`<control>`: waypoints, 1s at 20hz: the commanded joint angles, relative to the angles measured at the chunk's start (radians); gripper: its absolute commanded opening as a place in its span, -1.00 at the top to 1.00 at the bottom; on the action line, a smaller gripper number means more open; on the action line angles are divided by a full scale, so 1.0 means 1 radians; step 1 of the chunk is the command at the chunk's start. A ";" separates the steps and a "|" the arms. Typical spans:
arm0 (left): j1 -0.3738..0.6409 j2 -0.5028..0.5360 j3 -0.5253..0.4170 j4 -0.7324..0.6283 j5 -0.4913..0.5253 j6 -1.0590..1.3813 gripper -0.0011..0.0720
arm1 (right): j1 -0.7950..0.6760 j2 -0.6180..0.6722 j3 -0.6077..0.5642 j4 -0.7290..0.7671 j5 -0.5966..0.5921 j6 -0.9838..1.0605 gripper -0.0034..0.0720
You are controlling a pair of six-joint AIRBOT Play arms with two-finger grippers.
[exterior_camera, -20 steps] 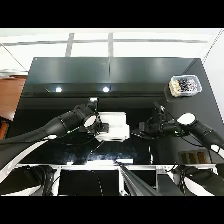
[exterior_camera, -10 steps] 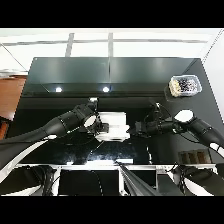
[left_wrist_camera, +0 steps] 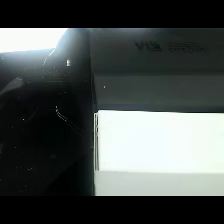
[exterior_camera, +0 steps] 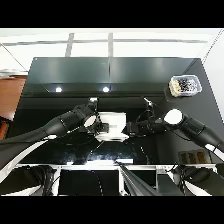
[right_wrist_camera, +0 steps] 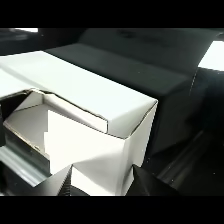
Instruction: Fold the box and place the chain.
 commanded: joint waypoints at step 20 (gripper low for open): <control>0.001 -0.001 0.000 0.000 0.000 0.000 0.89 | 0.267 -0.157 0.256 -0.541 0.060 0.544 0.11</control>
